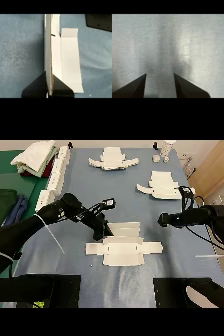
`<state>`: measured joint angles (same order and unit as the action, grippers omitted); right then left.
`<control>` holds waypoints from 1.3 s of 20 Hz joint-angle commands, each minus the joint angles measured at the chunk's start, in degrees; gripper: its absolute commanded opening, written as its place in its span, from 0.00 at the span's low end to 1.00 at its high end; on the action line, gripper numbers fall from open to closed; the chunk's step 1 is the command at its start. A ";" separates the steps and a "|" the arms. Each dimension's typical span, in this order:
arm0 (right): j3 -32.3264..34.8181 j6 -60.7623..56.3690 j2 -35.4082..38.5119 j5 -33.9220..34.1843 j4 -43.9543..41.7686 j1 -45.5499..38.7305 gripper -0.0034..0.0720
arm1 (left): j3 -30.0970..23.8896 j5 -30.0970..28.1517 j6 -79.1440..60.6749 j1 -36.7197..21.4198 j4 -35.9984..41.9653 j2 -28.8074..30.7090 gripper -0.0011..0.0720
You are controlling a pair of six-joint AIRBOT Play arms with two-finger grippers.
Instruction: Fold the box.
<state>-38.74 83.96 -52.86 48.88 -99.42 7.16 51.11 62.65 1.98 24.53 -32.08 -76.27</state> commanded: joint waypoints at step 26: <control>-0.04 0.00 0.02 0.15 -1.55 0.00 0.75 | -5.86 -12.72 -4.39 4.85 -4.15 6.47 0.03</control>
<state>-38.74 83.96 -52.86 49.04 -100.95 7.16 47.72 55.20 -0.93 27.27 -35.81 -70.57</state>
